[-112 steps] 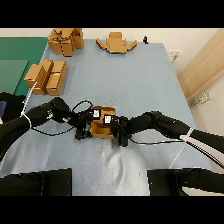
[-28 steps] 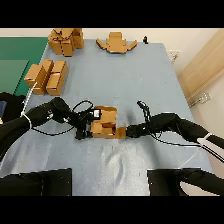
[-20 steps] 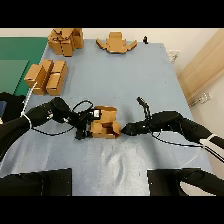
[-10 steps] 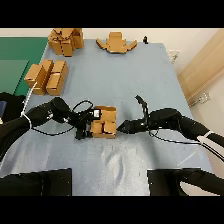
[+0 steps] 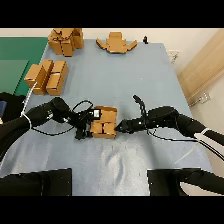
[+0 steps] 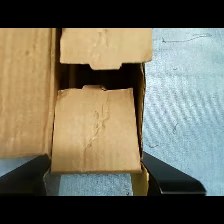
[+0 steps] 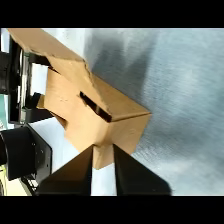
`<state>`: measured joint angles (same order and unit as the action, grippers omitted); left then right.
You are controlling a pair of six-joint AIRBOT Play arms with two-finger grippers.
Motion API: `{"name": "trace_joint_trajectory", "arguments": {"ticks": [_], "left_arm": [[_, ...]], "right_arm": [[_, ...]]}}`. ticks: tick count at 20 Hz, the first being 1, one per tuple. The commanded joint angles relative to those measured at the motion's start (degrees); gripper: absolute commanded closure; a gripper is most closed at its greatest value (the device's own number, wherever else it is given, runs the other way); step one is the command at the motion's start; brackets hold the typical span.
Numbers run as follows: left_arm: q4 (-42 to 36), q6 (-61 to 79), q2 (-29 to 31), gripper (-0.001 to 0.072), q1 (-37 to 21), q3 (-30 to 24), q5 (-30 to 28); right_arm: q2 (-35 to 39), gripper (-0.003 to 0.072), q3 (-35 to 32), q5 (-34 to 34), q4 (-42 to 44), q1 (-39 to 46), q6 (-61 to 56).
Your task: Fold the box.
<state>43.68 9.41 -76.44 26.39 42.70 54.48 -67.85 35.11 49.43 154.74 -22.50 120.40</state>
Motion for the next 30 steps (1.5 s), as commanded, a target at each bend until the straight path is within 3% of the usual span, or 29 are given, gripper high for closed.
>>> {"name": "trace_joint_trajectory", "arguments": {"ticks": [1,8,13,25,30], "left_arm": [[0.0,0.0,0.0,0.0475,0.0,0.0,0.1],[0.0,0.0,0.0,0.0475,0.0,0.0,0.1],[0.0,0.0,0.0,0.0475,0.0,0.0,0.0],[0.0,0.0,0.0,0.0475,0.0,0.0,-0.1],[0.0,0.0,0.0,0.0475,0.0,0.0,-0.1]], "right_arm": [[-0.3,0.0449,1.7,-0.6,-0.9,-1.1,-2.1],[-0.4,0.0397,4.3,-1.1,-18.1,-2.1,-23.4],[-4.2,0.0372,11.1,0.0,-29.6,-9.2,-36.7],[-15.5,0.0372,28.5,14.0,-56.7,-21.5,-71.8],[-22.7,0.0372,34.9,18.8,-59.2,-23.7,-75.4]]}}
